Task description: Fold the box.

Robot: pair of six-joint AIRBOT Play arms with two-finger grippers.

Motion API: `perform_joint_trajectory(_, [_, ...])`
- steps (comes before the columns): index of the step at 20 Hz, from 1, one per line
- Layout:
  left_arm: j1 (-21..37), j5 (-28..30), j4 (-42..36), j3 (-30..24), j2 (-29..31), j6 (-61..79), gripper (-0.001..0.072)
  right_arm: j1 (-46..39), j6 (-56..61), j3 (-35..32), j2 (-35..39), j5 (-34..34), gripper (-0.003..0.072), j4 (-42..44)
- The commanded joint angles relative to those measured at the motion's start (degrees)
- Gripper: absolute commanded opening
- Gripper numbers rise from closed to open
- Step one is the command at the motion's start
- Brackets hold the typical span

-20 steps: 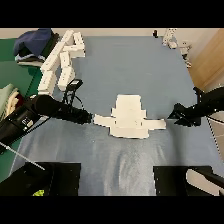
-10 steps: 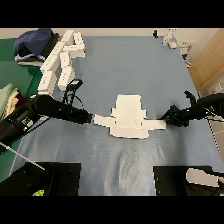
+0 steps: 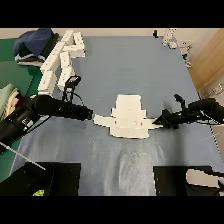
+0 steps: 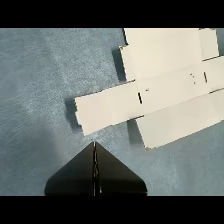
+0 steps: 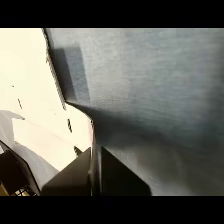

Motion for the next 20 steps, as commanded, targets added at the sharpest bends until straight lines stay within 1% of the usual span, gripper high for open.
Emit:
perform_joint_trajectory(1, [0.22,0.68,-0.48,0.09,-0.04,-0.07,0.0015,3.52,-1.86,-0.28,-0.04,2.03,0.0000,1.27])
perform_joint_trajectory(3, [1.70,0.31,-0.63,0.37,-0.11,-1.11,0.0017,6.08,-4.35,-0.31,0.76,2.14,0.0000,2.10])
perform_joint_trajectory(5, [4.79,0.37,-0.76,0.55,-0.20,-1.36,0.0377,10.05,-6.34,-0.33,3.34,3.23,0.0000,2.71])
perform_joint_trajectory(8, [11.76,-0.07,-3.61,0.59,-0.72,-0.83,0.0378,15.63,-8.17,-2.99,10.93,7.08,0.0000,2.67])
perform_joint_trajectory(9, [14.16,-1.01,-6.64,0.59,-1.53,2.01,0.0379,16.83,-8.11,-4.57,13.64,8.79,0.0000,2.67])
perform_joint_trajectory(11, [19.17,-4.68,-17.09,0.59,-4.76,11.10,0.0379,18.75,-7.89,-8.09,18.12,11.02,0.0000,2.67])
perform_joint_trajectory(14, [24.52,-9.92,-31.58,0.63,-13.00,23.39,0.0379,20.44,-7.37,-10.56,19.58,11.02,0.0000,2.69])
perform_joint_trajectory(15, [25.51,-11.30,-34.82,0.90,-16.09,26.64,0.0379,21.07,-7.37,-10.60,19.58,11.02,0.0000,2.71])
perform_joint_trajectory(17, [26.18,-14.43,-37.57,3.10,-22.51,32.13,0.0378,22.21,-7.32,-10.60,19.58,10.99,0.0000,2.82])
perform_joint_trajectory(20, [25.68,-19.10,-37.77,8.74,-31.89,34.21,0.0378,23.26,-6.91,-10.60,19.58,11.26,0.0000,2.86])
